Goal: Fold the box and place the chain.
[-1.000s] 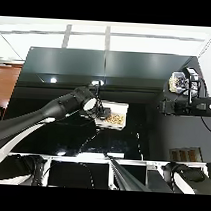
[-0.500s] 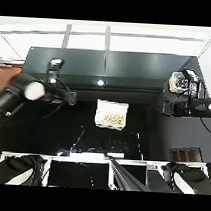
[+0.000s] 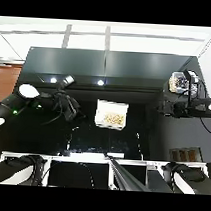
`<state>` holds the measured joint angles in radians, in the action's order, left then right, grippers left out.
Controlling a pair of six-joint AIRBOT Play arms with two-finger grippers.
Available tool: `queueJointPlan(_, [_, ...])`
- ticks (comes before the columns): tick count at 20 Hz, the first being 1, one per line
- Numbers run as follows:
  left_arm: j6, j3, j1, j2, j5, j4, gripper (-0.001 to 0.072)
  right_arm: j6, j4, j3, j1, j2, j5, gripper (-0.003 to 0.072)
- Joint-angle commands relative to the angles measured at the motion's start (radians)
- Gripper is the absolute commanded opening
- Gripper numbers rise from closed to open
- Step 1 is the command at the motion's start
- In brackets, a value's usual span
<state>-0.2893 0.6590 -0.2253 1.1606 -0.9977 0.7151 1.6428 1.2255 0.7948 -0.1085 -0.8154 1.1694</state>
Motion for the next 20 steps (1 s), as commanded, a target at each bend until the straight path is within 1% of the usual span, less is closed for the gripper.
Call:
queueJointPlan(1, [0.576, -0.014, -0.079, 0.081, 0.030, -0.039, 0.0712, 0.031, -0.007, 0.000, 0.000, 0.001, 0.009, 0.0293])
queueJointPlan(2, [0.610, -0.009, -0.089, 0.111, 0.045, -0.040, 0.0712, 0.030, -0.012, 0.000, 0.000, 0.001, 0.010, 0.0293])
queueJointPlan(4, [0.618, 0.011, -0.099, 0.182, 0.045, -0.058, 0.0712, 0.030, -0.021, 0.000, 0.000, 0.001, 0.008, 0.0293])
queueJointPlan(6, [0.637, 0.025, -0.109, 0.227, 0.044, -0.141, 0.0711, 0.030, -0.021, 0.000, 0.000, 0.001, 0.009, 0.0293])
queueJointPlan(8, [0.625, 0.045, -0.115, 0.241, 0.044, -0.152, 0.0711, 0.030, -0.021, 0.000, 0.000, 0.001, 0.008, 0.0293])
queueJointPlan(11, [0.626, 0.058, -0.126, 0.252, 0.045, -0.208, 0.0712, 0.029, -0.021, 0.000, 0.000, 0.001, 0.008, 0.0293])
queueJointPlan(15, [0.620, 0.070, -0.163, 0.261, 0.064, -0.197, 0.0711, 0.029, -0.021, 0.000, 0.000, 0.001, 0.008, 0.0293])
queueJointPlan(20, [0.593, 0.080, -0.167, 0.269, 0.079, -0.197, 0.0711, 0.029, -0.021, 0.000, 0.000, 0.001, 0.009, 0.0292])
